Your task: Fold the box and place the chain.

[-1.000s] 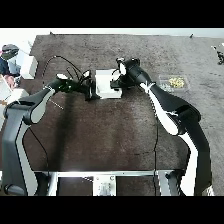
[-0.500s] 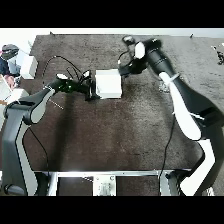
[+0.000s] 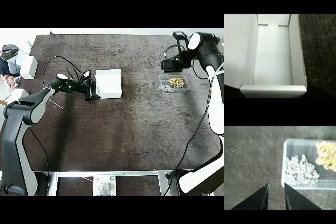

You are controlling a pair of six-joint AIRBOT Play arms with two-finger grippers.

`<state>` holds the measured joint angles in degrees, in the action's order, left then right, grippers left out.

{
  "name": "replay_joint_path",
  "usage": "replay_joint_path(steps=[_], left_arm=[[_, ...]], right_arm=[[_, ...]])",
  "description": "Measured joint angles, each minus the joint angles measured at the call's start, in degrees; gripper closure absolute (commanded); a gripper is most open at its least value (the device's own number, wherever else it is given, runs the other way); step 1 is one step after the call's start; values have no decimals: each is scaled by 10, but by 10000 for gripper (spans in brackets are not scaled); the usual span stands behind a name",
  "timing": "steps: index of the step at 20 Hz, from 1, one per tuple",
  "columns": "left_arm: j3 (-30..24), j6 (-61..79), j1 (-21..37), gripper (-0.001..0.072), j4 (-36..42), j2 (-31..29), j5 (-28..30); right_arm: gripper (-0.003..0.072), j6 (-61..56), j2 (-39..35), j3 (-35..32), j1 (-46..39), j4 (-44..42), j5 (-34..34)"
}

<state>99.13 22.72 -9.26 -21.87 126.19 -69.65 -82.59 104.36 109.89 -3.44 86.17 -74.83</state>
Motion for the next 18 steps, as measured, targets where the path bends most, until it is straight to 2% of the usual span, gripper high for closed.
replay_joint_path(steps=[6, 18], left_arm=[[0, 0, 0, 226, 0, 0, 0], [0, 0, 0, 226, 0, 0, 0]], right_arm=[[465, 30, 41, -22, -48, -35, -9], [464, 40, 89, -25, -56, -42, -13]])
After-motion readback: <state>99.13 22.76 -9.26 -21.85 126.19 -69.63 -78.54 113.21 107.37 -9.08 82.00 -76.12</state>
